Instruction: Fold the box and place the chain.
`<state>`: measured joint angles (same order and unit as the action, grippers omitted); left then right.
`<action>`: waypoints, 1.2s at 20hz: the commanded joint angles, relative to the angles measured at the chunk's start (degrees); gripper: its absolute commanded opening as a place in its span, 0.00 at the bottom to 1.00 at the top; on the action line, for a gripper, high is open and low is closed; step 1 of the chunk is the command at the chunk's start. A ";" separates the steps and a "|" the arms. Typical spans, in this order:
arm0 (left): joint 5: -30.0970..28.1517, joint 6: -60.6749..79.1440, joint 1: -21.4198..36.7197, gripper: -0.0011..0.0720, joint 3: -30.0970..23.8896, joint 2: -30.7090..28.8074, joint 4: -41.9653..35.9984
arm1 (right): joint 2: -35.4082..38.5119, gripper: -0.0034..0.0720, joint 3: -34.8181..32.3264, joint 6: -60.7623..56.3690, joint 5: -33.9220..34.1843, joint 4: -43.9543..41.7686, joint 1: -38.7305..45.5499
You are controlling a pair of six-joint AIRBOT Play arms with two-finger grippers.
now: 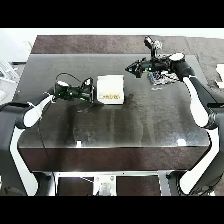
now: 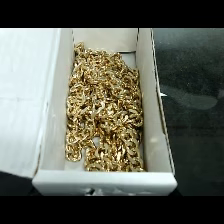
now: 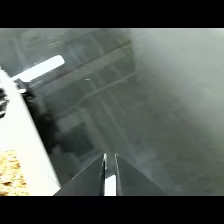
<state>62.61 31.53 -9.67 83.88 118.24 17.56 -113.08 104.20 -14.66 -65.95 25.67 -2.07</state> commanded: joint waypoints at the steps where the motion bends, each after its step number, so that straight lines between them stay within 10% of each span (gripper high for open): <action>1: -0.07 0.00 0.04 0.66 0.00 -0.02 0.00 | -1.16 0.15 0.50 -0.04 -2.69 -0.13 -0.92; 14: -0.07 0.00 0.04 0.66 0.00 -0.02 0.00 | -1.51 0.15 0.50 -0.07 -17.97 0.39 -4.35; 17: -0.07 0.00 0.04 0.66 0.00 -0.02 0.00 | -1.51 0.50 0.50 -0.07 -20.83 0.46 -4.42; 24: -0.07 0.00 0.04 0.66 0.00 -0.02 0.00 | -1.53 0.50 0.50 0.28 -20.98 6.99 -7.58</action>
<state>62.57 31.51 -9.67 83.88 118.24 17.56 -114.56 104.64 -14.72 -86.59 29.65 -8.08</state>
